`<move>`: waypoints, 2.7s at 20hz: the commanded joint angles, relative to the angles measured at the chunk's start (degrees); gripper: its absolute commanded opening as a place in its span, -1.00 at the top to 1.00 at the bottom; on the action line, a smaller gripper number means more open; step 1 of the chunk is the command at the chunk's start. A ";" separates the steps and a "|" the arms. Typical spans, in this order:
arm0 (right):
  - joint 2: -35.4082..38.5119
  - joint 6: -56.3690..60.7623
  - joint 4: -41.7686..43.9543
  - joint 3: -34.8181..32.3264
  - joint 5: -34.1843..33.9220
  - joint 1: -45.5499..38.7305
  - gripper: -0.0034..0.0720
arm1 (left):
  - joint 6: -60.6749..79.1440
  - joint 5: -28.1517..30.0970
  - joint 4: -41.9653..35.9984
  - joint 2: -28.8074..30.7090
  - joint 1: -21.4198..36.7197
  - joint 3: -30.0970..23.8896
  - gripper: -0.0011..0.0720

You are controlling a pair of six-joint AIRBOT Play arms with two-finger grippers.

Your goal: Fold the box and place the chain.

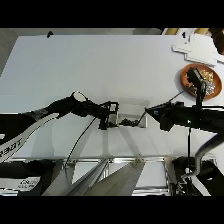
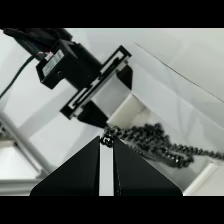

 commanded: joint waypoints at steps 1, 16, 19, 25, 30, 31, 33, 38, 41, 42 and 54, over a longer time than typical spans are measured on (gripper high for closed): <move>-3.96 -6.93 0.46 0.00 0.44 0.04 0.87 | 0.02 0.02 0.02 0.00 0.04 0.04 0.41; -21.07 -3.04 -18.16 6.97 -1.57 11.85 0.41 | 0.02 0.02 0.00 0.00 0.04 0.04 0.41; -21.09 4.55 -33.16 21.27 5.92 11.85 0.44 | 0.00 0.02 0.00 0.00 0.04 0.04 0.41; -25.99 19.50 -42.45 26.18 9.66 0.22 0.71 | 0.02 0.02 0.02 0.00 0.04 0.04 0.41; -36.48 20.83 -42.77 21.68 10.62 -3.45 0.49 | 0.02 0.02 0.02 0.00 0.04 0.04 0.41; -37.46 20.87 -42.84 19.87 9.27 -3.08 0.28 | 0.02 0.02 0.02 0.00 0.04 0.04 0.41; -38.25 20.85 -42.86 16.00 5.84 -2.16 0.17 | 0.02 0.04 0.00 0.00 0.04 0.04 0.41; -38.64 22.62 -42.88 8.90 -4.57 1.25 -0.01 | 0.00 0.02 0.00 0.00 0.04 0.04 0.41; -39.93 24.11 -42.86 8.50 -6.12 2.75 -0.01 | 0.02 0.02 0.02 0.00 0.04 0.04 0.41; -40.63 24.41 -42.86 8.50 -6.56 3.19 -0.01 | 0.02 0.02 0.02 0.00 0.04 0.04 0.41; -44.33 27.08 -42.84 8.50 -7.39 3.34 0.29 | 0.02 0.02 0.00 0.00 0.04 0.04 0.41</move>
